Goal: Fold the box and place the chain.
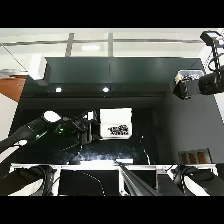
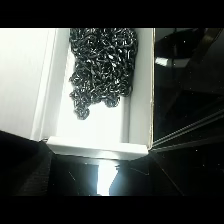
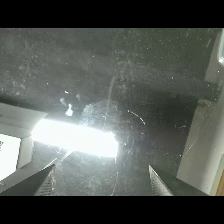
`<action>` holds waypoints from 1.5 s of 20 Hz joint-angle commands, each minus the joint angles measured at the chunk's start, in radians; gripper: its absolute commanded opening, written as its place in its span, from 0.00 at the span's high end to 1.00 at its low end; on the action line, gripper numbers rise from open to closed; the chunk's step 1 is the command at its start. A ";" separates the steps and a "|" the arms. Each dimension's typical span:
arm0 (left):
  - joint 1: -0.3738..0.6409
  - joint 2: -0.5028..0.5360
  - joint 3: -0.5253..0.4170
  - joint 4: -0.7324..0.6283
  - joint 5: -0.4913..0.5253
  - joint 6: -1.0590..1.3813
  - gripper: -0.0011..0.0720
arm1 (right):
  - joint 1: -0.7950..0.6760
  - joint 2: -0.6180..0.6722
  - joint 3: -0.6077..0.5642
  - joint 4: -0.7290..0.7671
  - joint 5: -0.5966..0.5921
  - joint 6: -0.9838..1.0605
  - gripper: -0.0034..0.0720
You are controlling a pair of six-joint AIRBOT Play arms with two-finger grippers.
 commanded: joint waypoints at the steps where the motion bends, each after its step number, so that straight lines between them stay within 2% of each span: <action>1: 0.000 -0.001 0.001 -0.002 0.000 0.002 0.03 | 0.000 0.000 0.000 0.000 0.000 0.000 0.02; 18: -0.001 -0.002 0.004 0.010 -0.001 0.002 0.03 | 0.000 0.000 0.000 0.000 0.002 0.000 0.02; 30: -0.001 -0.035 0.043 0.016 -0.026 -0.002 0.03 | 0.000 0.000 0.000 0.000 0.004 0.001 0.02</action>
